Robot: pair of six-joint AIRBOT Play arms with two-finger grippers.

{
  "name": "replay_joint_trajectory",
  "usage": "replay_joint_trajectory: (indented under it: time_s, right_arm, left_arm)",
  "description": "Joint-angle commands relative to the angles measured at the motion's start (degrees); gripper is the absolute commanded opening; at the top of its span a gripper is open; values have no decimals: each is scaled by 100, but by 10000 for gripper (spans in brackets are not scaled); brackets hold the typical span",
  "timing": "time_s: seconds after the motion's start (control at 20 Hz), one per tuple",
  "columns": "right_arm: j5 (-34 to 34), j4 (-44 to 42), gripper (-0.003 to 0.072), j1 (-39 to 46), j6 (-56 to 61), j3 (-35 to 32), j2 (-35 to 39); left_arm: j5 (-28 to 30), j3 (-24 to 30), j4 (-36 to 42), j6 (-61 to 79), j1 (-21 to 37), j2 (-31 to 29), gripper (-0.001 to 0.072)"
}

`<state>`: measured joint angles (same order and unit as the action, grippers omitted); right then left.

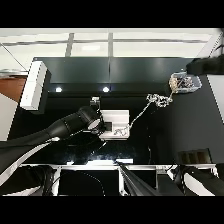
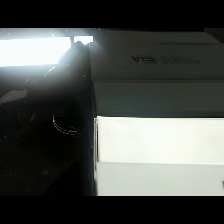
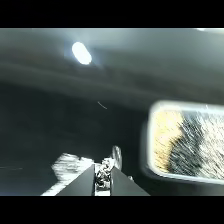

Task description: Fold the box and place the chain.

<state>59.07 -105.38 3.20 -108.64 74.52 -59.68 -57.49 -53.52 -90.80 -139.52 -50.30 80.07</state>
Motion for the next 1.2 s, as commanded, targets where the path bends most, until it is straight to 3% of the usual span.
replay_joint_trajectory:
  time_s: [0.0, 0.2, 0.3, 0.45, 0.7, 0.9, 1.15]
  right_arm:
    - [1207, -1215, 26, -2, -330, 1016, 610]
    - [2487, -1969, 27, -341, -413, 1075, 894]
    - [2693, -1998, 26, -977, -466, 1008, 894]
    - [2393, -2092, 26, -1982, -354, 555, 881]
    - [1261, -2297, 25, -3198, -101, -688, 807]
    - [822, -2361, 26, -3464, -103, -1305, 538]
    - [684, -2345, 27, -3473, -105, -1517, 81]
  left_arm:
    - [2, -4, -2, 2, -4, -4, 33]
    - [2, -4, 0, 4, -11, -4, 32]
    - [2, -4, 0, 4, -11, -4, 32]
    - [-2, -4, 0, 7, -11, -4, 32]
    - [-2, -4, 0, 20, -15, -4, 32]
    - [-4, -4, 0, 24, -13, -4, 32]
    - [2, -4, -2, 22, -13, -4, 33]
